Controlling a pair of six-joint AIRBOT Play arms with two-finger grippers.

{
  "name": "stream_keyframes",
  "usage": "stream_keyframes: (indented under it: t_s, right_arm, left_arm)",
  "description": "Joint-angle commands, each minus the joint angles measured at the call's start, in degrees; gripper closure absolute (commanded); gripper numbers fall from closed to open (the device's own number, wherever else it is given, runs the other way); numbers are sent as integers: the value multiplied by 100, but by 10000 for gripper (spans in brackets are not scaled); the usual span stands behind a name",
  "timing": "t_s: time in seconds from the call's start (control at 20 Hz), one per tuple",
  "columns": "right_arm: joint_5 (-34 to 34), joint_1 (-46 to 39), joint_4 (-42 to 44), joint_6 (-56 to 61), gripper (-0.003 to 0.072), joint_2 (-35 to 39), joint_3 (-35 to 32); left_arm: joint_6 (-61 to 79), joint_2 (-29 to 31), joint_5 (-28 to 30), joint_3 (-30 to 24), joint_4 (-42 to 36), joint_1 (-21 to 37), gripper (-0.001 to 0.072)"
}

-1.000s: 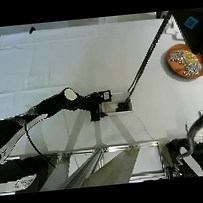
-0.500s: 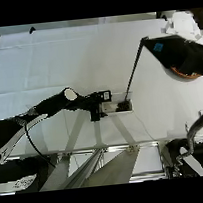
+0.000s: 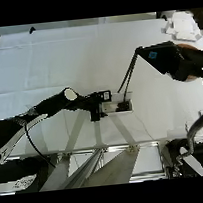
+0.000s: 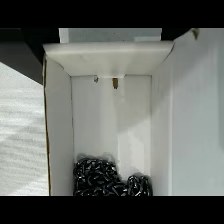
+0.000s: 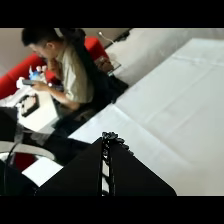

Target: Fold the box and place the chain.

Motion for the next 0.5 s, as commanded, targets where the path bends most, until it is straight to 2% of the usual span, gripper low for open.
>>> stream_keyframes:
  t_s: [0.0,0.25,0.45]
  right_arm:
    - [179,7,474,-573,668,111,4]
    - [584,7,614,-772,668,339,7]
    - [879,7,1139,-938,668,391,7]
  left_arm:
    - [2,0,0,2,2,-4,276]
    - [2,-2,0,2,2,-4,276]
    - [4,-2,2,2,2,-4,276]
